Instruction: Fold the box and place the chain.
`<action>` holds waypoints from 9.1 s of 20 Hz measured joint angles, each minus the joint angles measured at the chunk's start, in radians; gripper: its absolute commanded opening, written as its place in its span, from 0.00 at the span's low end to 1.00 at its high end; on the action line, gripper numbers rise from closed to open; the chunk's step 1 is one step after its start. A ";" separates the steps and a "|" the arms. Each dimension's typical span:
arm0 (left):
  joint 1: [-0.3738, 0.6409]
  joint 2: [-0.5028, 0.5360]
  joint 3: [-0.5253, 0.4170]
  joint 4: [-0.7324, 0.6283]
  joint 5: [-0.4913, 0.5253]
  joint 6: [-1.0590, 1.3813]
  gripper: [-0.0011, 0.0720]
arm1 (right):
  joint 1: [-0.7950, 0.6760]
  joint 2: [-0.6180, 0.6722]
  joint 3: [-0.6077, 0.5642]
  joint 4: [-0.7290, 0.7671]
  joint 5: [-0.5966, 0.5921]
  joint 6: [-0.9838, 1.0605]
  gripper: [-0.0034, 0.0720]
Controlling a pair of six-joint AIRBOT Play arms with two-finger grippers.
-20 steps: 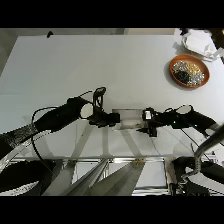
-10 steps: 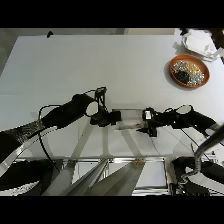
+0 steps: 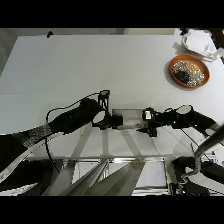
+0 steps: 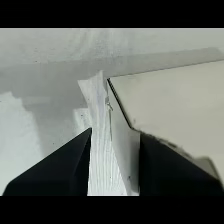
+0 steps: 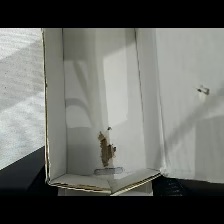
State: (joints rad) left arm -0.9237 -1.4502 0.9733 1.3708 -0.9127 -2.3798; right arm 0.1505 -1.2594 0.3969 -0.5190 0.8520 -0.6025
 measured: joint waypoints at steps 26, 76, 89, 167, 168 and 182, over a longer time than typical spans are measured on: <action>-0.067 -0.053 0.001 0.035 0.056 0.005 0.58 | 0.000 0.000 0.000 -0.003 -0.002 -0.005 0.65; -0.017 -0.140 0.105 -0.042 -0.073 0.047 0.02 | -0.001 0.000 0.000 0.001 0.002 0.003 0.65; 0.018 -0.029 0.105 -0.061 -0.056 0.111 0.42 | -0.001 0.001 0.000 0.000 0.001 0.002 0.65; 0.274 -0.081 -0.244 -0.906 0.130 2.535 0.39 | 0.000 0.001 0.000 0.000 0.000 0.000 0.64; 0.274 -0.081 -0.244 -0.906 0.130 2.535 0.39 | 0.000 0.001 0.000 0.000 0.000 0.000 0.64; 0.274 -0.081 -0.244 -0.907 0.135 2.535 0.39 | -0.001 0.184 -0.001 -0.199 -0.008 0.274 0.95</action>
State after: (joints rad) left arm -0.6495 -1.5314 0.7292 0.4641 -0.7776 0.1555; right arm 0.1497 -1.0752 0.3962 -0.7181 0.8436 -0.3286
